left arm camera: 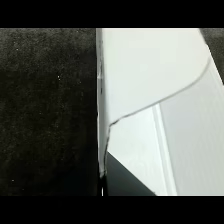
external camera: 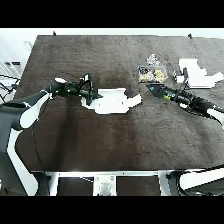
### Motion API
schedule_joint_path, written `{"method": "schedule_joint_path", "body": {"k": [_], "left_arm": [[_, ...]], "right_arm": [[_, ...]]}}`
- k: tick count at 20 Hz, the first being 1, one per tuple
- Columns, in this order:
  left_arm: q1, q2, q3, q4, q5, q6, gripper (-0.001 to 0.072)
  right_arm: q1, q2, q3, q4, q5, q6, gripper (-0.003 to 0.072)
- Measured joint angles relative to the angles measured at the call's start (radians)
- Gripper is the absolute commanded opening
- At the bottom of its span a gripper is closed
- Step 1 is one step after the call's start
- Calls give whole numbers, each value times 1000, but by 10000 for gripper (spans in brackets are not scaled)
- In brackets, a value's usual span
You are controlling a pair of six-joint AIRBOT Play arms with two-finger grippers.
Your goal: Fold the box and place the chain.
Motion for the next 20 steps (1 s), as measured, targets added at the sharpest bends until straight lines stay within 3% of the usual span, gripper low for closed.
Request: {"method": "schedule_joint_path", "body": {"k": [2,5,6,11,15,20], "left_arm": [[0,0,0,0,3,0,22],[0,0,0,-1,5,0,21],[0,0,0,-2,5,0,21],[0,0,0,-2,6,0,21],[0,0,0,-2,6,0,21],[0,0,0,-2,6,0,21]], "right_arm": [[22,52,-13,-60,-25,-21,438],[94,171,-57,-180,-163,-66,650],[128,210,-74,-232,-225,-77,683],[297,301,-117,-483,-429,-100,683],[394,316,-138,-619,-501,-105,683],[480,296,-148,-686,-550,-110,683]]}}
